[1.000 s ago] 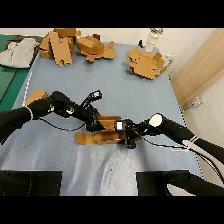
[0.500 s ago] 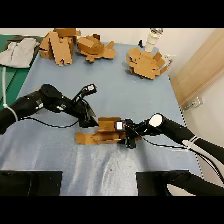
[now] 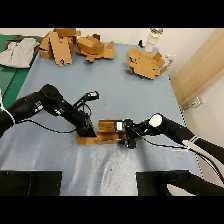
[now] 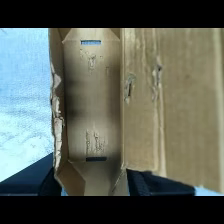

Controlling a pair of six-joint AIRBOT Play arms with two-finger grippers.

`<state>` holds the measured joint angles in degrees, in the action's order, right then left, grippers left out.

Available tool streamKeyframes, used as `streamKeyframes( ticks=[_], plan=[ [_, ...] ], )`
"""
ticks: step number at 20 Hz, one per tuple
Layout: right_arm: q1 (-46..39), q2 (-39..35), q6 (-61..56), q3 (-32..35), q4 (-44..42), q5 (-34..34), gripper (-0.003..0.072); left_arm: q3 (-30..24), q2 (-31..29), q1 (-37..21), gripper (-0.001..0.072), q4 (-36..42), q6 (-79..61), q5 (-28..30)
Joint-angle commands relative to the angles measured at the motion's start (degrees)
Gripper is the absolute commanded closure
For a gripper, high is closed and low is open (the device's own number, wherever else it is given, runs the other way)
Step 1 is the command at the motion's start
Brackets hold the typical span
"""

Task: Fold the box.

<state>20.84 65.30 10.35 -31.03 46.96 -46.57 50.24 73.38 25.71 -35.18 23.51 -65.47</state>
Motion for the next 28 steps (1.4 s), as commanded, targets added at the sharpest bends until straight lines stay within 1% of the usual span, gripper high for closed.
streamKeyframes(
  ticks=[1, 4, 7, 8, 9, 12, 13, 17, 20, 22, 25, 28],
  plan=[
    [0.0, 0.0, 0.0, -0.1, 0.2, -0.2, 0.0152, 0.0, -0.1, 3.0, 0.0124, -0.3, 2.0, -0.1],
    [0.0, 0.0, 0.0, -0.1, 0.2, -0.2, 0.0152, 0.0, -0.1, 3.6, 0.0124, 0.6, 2.1, 0.5],
    [0.0, 0.0, 0.0, -0.1, 0.2, -0.3, 0.0152, 0.0, 0.0, 3.6, 0.0126, 6.6, 2.1, 2.4],
    [0.0, 0.0, 0.0, -0.1, 0.2, -0.9, 0.0153, 0.0, 0.2, 3.7, 0.0257, 8.8, 3.8, 4.1],
    [0.0, 0.0, 0.0, -0.1, 0.1, -1.2, 0.0153, 0.0, 0.5, 3.8, 0.0709, 9.9, 6.8, 5.9],
    [0.3, 0.0, 0.0, -0.1, -0.2, -1.2, 0.0153, 0.2, 1.7, 4.7, 0.0699, 9.9, 12.8, 12.8],
    [0.3, 0.0, 0.0, -0.1, -0.2, -1.2, 0.0153, 0.6, 2.4, 4.8, 0.0700, 9.9, 14.9, 14.1],
    [0.3, 0.0, 0.0, -0.1, -0.2, -1.0, 0.0153, 3.2, 7.5, 5.0, 0.0701, 9.6, 26.2, 14.5],
    [0.3, 0.0, 0.0, -0.1, -0.3, -1.0, 0.0153, 3.4, 10.5, 5.0, 0.0702, 8.9, 31.4, 15.5],
    [0.3, 0.0, 0.0, -0.1, -0.2, -1.0, 0.0153, 3.4, 12.2, 5.0, 0.0702, 6.5, 35.5, 16.9],
    [0.3, 0.0, 0.0, -0.1, -0.3, -1.0, 0.0153, 3.4, 13.9, 5.4, 0.0702, 6.2, 37.6, 17.0],
    [0.3, 0.0, 0.0, -0.1, -0.3, -1.0, 0.0153, 3.4, 14.1, 6.9, 0.0701, 6.0, 37.6, 17.7]
  ],
)
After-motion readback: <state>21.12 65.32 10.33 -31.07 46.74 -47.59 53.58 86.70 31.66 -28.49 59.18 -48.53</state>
